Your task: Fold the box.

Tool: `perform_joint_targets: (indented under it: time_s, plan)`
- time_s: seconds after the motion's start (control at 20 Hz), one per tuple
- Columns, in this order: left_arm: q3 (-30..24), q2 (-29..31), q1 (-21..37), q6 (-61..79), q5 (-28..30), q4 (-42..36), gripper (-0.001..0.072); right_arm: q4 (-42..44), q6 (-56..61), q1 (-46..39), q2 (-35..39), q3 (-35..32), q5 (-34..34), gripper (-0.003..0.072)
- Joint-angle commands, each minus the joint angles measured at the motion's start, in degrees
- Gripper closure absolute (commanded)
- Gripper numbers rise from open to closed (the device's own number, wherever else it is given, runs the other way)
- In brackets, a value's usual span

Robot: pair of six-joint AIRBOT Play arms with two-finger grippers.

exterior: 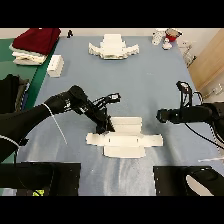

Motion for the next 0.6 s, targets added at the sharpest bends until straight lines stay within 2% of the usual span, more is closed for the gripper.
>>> perform_joint_targets:
  time_s: [0.0,0.45,0.5,0.55]
  plan:
    - [0.0,0.0,0.0,-0.1,0.1,-2.0,0.0693,0.5,0.0,0.0,0.0,0.0,-0.9,0.0264]
    - [0.0,-0.1,0.0,-1.9,0.4,-1.8,0.0693,0.6,0.0,0.0,0.0,0.0,-1.0,0.0264]
    - [0.0,-0.2,0.0,-2.0,0.4,-1.8,0.0693,1.0,0.0,0.0,0.0,0.0,-1.3,0.0281]
    - [0.0,-0.3,0.0,-2.0,0.4,-1.6,0.0693,1.8,-0.1,0.0,0.0,0.0,-2.0,0.0386]
